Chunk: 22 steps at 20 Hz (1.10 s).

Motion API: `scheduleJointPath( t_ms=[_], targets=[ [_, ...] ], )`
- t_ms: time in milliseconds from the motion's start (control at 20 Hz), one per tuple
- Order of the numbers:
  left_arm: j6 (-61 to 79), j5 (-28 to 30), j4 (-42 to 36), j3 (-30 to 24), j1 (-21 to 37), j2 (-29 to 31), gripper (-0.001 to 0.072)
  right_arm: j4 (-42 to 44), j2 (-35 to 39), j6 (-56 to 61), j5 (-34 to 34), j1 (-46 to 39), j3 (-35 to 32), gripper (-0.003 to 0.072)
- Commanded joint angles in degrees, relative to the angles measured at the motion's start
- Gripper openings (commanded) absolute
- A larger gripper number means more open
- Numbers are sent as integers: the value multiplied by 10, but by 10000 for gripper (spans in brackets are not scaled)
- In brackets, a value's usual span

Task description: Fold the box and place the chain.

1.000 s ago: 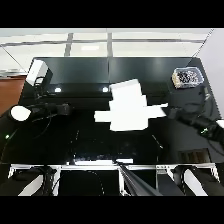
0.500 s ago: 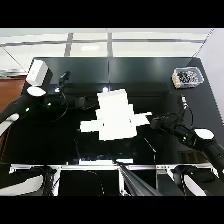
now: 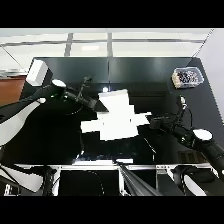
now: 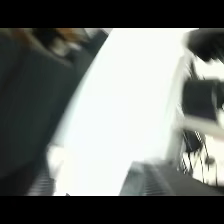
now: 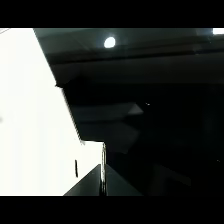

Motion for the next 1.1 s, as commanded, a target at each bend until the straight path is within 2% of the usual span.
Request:
scheduleJointPath(
  t_ms=[0, 150, 250, 300, 350, 400, 450, 500, 550, 600, 700, 800, 900, 1050],
  targets=[
    [31, -59, 74, 50, -18, -25, 404, 0, 0, 1, -1, 1, 0, 13],
    [36, -59, 82, 55, -21, -26, 333, 0, 0, 1, -1, 1, 0, 13],
    [46, -68, 88, 55, -24, -30, 173, 0, 0, 1, -1, 1, 0, 13],
    [47, -69, 95, 55, -25, -31, 160, 0, 0, 1, -1, 1, 0, 13],
    [47, -65, 105, 56, -28, -31, 68, 0, 0, 1, 0, 1, 0, 14],
    [49, -62, 111, 56, -29, -31, 31, -3, 0, 1, 2, 1, 0, 15],
    [48, -62, 112, 57, -29, -31, 30, -13, 0, 1, 6, 1, 0, 72],
    [47, -62, 112, 59, -29, -31, 28, -27, 0, 1, 7, 1, 0, 301],
    [42, -63, 113, 62, -29, -30, 27, -37, 0, 1, 6, 0, 1, 561],
    [29, -63, 113, 62, -29, -26, 26, -44, 1, 1, 8, -2, 7, 686],
    [14, -63, 115, 59, -30, -7, 24, -126, 1, 1, 50, -17, 49, 686],
    [22, -44, 115, 29, -39, 34, 24, -251, 1, 1, 110, -22, 120, 686],
    [65, 31, 99, -36, -49, 90, 25, -343, 0, -3, 165, -21, 185, 686],
    [190, 144, 30, -104, -60, 140, 27, -375, 0, -107, 202, 3, 207, 685]
  ],
)
